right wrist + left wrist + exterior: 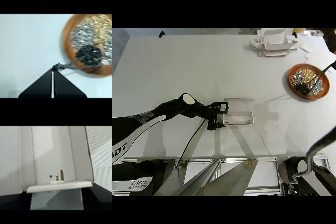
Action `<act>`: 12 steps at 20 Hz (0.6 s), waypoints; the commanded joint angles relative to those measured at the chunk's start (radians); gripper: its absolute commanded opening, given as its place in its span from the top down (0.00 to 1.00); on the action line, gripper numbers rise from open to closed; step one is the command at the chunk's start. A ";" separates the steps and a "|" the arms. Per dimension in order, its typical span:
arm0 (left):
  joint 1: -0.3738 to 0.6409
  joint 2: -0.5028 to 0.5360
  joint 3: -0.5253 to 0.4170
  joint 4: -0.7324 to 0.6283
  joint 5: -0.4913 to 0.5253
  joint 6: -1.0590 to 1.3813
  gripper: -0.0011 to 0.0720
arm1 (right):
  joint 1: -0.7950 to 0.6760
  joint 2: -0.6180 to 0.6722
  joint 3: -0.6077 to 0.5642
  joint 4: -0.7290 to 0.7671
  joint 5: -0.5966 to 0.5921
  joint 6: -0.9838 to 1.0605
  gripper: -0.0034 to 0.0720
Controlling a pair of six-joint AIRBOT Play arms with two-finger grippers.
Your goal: Fold the box and place the chain.
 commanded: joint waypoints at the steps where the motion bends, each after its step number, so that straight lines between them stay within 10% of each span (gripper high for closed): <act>1: 0.001 0.000 0.001 0.000 0.000 0.000 0.87 | 0.056 0.105 0.001 0.116 0.098 -0.050 0.94; 12: 0.001 0.000 0.001 0.000 0.000 0.000 0.87 | 0.474 0.166 0.001 0.116 0.211 -0.053 0.93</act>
